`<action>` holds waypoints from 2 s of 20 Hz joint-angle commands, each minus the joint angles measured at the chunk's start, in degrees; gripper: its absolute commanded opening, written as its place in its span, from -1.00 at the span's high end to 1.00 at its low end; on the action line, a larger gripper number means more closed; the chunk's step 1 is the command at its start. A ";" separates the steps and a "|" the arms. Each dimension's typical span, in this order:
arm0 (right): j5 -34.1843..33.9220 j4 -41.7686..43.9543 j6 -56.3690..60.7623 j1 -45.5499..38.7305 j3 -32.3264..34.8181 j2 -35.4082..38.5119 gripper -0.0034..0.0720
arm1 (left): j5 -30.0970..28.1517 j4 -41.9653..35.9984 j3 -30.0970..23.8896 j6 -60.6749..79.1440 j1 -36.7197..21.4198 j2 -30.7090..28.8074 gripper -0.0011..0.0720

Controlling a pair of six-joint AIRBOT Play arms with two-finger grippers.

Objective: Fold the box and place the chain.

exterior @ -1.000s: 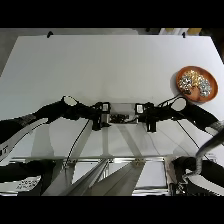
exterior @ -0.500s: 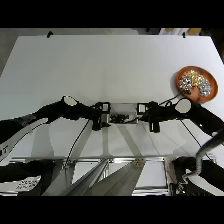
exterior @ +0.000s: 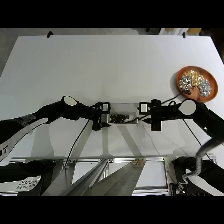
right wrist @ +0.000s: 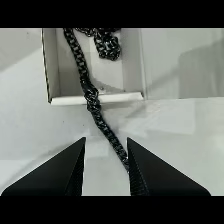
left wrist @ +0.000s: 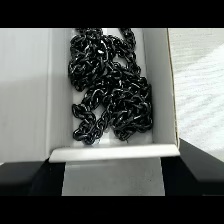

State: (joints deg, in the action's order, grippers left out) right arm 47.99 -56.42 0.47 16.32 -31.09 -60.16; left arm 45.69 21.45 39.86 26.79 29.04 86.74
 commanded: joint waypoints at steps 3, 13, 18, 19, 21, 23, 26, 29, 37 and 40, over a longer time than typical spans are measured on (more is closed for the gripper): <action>-3.69 5.16 -8.20 0.04 0.02 -6.88 0.12 | -0.02 0.00 0.00 0.02 -0.02 -0.04 0.55; -2.01 11.23 -14.29 0.04 0.02 -11.67 0.67 | -0.02 0.00 0.00 0.02 0.00 -0.04 0.55; -0.55 4.79 -4.39 0.04 0.02 -6.69 0.86 | -0.02 0.00 0.00 0.02 0.00 -0.04 0.55; -0.72 1.53 0.35 0.04 0.00 -3.98 0.86 | -0.02 0.00 0.00 0.02 0.00 -0.04 0.55; -0.26 -0.31 6.60 0.04 -0.02 2.95 0.86 | -0.02 0.00 0.00 0.02 0.00 -0.04 0.55; 2.32 2.80 8.79 0.04 -0.42 9.99 0.86 | -0.04 0.00 0.00 0.02 -0.02 -0.04 0.55; 4.98 17.94 8.74 0.07 -0.50 16.68 0.86 | -0.02 0.00 0.00 0.02 -0.02 -0.04 0.55; 2.47 30.40 8.50 3.52 -0.50 16.15 0.86 | 0.00 0.00 0.00 0.02 0.00 -0.04 0.55; -19.17 33.79 11.82 20.65 -0.50 6.45 0.86 | -0.02 0.00 0.00 0.02 -0.02 -0.04 0.55; -19.06 33.77 12.04 21.24 -0.50 2.54 0.85 | -0.02 0.00 0.00 0.02 -0.02 -0.04 0.55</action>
State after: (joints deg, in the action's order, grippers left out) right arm 31.81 -23.55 11.62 35.68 -31.53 -54.17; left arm 45.67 21.43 39.86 26.79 29.04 86.74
